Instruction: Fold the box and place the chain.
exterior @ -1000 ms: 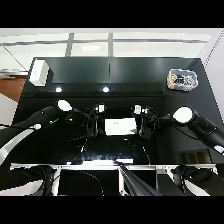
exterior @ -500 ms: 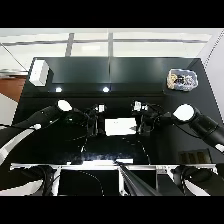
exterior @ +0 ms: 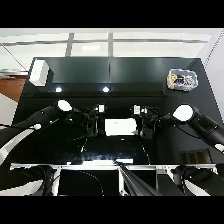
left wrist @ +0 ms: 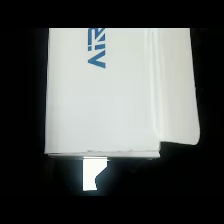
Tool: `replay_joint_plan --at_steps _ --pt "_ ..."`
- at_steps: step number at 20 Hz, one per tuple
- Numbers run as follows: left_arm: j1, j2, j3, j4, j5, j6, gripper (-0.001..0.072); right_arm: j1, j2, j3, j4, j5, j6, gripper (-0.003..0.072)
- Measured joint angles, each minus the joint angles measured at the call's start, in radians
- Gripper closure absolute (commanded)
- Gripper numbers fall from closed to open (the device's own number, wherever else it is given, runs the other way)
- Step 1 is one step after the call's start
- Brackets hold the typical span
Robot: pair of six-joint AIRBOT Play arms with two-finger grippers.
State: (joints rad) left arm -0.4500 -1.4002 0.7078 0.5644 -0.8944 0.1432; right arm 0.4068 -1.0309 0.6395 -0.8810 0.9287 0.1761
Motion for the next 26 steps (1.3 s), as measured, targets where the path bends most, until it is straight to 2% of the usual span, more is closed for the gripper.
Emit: replay_joint_plan --at_steps 5,6,7,19,20,21,26 --pt "0.0 0.0 0.0 0.0 0.0 0.0 0.0306 0.0 -0.002 0.0 -0.008 -0.008 0.003 -0.0006" --pt "0.0 0.0 0.0 0.0 0.0 0.0 0.0305 0.002 -0.002 0.0 -0.009 -0.008 0.003 0.0114" --pt "0.0 0.0 0.0 0.0 0.0 0.0 0.0306 0.005 -0.002 0.0 -0.011 -0.008 0.003 0.0161" --pt "0.0 0.0 0.0 0.0 0.001 0.0 0.0306 0.064 -0.002 0.0 -0.028 -0.04 0.042 0.0178" --pt "0.0 0.0 0.0 0.0 0.001 0.0 0.0306 0.064 -0.002 0.0 -0.035 -0.041 0.048 0.0317" --pt "0.0 0.0 0.0 0.0 0.001 0.0 0.0306 0.066 -0.002 0.0 -0.042 -0.042 0.057 0.0382" --pt "0.0 0.0 0.0 -0.001 0.002 0.0 0.0306 0.072 -0.001 0.001 -0.064 -0.042 0.078 0.0382"
